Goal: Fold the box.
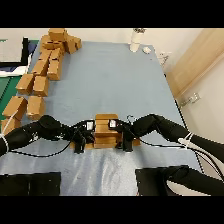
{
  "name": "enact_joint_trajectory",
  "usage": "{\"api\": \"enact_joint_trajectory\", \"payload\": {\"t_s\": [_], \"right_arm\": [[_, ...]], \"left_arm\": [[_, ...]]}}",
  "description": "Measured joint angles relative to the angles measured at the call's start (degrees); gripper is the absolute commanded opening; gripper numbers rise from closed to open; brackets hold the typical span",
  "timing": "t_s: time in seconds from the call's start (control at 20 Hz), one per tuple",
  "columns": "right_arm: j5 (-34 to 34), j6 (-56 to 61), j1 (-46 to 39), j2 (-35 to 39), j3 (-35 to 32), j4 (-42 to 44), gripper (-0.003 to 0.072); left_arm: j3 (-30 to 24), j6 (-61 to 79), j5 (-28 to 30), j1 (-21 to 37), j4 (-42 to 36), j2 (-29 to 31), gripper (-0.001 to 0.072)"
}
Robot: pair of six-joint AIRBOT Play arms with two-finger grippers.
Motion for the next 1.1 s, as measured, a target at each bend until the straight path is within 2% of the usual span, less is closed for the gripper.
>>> {"api": "enact_joint_trajectory", "payload": {"t_s": [0.3, 0.35, 0.4, 0.45, 0.85, 0.9, 1.0, 1.05, 1.1], "right_arm": [[0.0, 0.0, 0.0, 0.0, 0.0, 0.0, 0.0579], [0.0, 0.0, 0.0, 0.0, 0.0, 0.0, 0.0579], [0.0, 0.0, 0.0, 0.0, 0.0, 0.0, 0.0579], [0.0, 0.0, 0.0, 0.0, 0.0, 0.0, 0.0579], [0.0, 0.0, 0.0, 0.0, 0.0, 0.0, 0.0579], [0.0, 0.0, 0.0, 0.0, 0.0, 0.0, 0.0579], [0.0, 0.0, 0.0, 0.0, 0.0, 0.0, 0.0579], [0.0, 0.0, 0.0, 0.0, 0.0, 0.0, 0.0579], [0.0, 0.0, 0.0, 0.0, 0.0, 0.0, 0.0579]], "left_arm": [[0.0, 1.0, 1.0, -1.4, -2.8, -0.9, 0.0105], [0.0, 1.0, 1.0, -1.6, -3.4, -1.2, 0.0163], [0.0, 1.1, 0.9, -1.8, -4.1, -1.4, 0.0346], [0.0, 1.1, 1.0, -1.9, -4.5, -1.5, 0.0485], [0.0, 1.2, 0.8, -2.3, -5.7, -1.8, 0.0491], [-0.1, 1.2, 0.9, -2.3, -5.7, -1.8, 0.0464], [-0.2, 0.9, 0.9, -2.3, -5.6, -1.8, 0.0145], [-0.3, 0.0, 0.7, -2.0, -5.0, -1.6, 0.006], [-0.3, -1.7, 0.5, -1.5, -3.7, -1.2, 0.0008]]}}
